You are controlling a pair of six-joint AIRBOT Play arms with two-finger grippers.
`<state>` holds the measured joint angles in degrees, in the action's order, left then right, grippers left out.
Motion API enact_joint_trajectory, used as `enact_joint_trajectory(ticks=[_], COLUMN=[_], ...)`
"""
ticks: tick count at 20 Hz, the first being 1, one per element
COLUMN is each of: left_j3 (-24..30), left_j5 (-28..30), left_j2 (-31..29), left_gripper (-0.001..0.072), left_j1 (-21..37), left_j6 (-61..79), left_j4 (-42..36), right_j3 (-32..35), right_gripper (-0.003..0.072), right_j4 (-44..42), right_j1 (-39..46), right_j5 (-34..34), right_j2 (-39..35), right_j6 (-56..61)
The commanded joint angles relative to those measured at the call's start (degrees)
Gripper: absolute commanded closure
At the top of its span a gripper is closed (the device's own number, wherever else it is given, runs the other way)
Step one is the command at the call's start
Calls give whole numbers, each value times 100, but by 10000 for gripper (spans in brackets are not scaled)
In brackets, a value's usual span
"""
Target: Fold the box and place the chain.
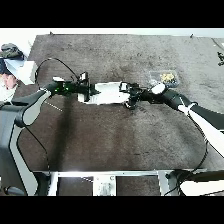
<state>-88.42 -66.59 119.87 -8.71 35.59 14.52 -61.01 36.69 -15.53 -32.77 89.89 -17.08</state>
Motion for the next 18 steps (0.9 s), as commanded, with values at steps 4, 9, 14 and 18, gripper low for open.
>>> enact_joint_trajectory(ticks=[4, 9, 14, 18], left_j3=[-2, -2, -2, -2], left_j5=[0, 0, 0, -2], left_j2=[0, 0, 0, 0], left_gripper=[698, 699, 698, 698], left_j1=[0, 0, 0, 0], left_j6=[2, 0, 0, 0], left_j4=[0, 0, 0, 0], right_j3=[-431, -1126, -1864, -2433], right_gripper=[30, 29, 28, 28], right_j4=[-264, -597, -647, -625], right_j1=[273, 627, 807, 817], right_j5=[-369, -1421, -2315, -2782], right_j2=[186, 831, 1399, 1803], right_j6=[-50, -133, -68, 13])
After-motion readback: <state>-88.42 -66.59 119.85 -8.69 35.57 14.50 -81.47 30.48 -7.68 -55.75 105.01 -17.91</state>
